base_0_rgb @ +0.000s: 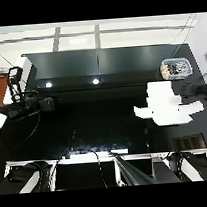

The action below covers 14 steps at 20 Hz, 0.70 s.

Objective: Fold the box and place the chain.

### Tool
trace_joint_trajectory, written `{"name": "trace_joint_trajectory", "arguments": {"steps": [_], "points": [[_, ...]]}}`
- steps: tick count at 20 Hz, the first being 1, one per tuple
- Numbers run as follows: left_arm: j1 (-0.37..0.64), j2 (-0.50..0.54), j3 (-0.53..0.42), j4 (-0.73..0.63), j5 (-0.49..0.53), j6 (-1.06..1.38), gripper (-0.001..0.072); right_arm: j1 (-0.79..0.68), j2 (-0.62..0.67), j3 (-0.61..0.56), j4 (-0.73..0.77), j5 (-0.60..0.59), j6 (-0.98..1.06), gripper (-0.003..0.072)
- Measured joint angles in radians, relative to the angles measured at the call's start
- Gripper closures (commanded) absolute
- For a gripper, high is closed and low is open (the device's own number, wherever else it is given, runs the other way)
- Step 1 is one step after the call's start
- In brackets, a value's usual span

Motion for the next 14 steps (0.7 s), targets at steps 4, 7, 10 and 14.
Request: {"name": "trace_joint_trajectory", "arguments": {"steps": [4,7,10,14], "points": [[0.0,-0.02,0.0,-0.003,-0.008,0.0,0.0002,-0.427,-0.095,0.029,0.146,-0.012,-0.119,-0.0022],[0.0,-0.025,0.0,-0.006,-0.007,0.0,0.0002,-0.655,-0.214,0.061,0.383,-0.014,-0.288,-0.0023],[0.0,-0.027,0.0,-0.007,0.003,0.0,0.0002,-0.785,-0.371,0.125,0.56,0.059,-0.486,-0.0022],[0.0,-0.027,0.0,-0.008,0.029,0.0,0.0002,-0.845,-0.61,0.231,0.712,0.242,-0.681,-0.0022]]}}
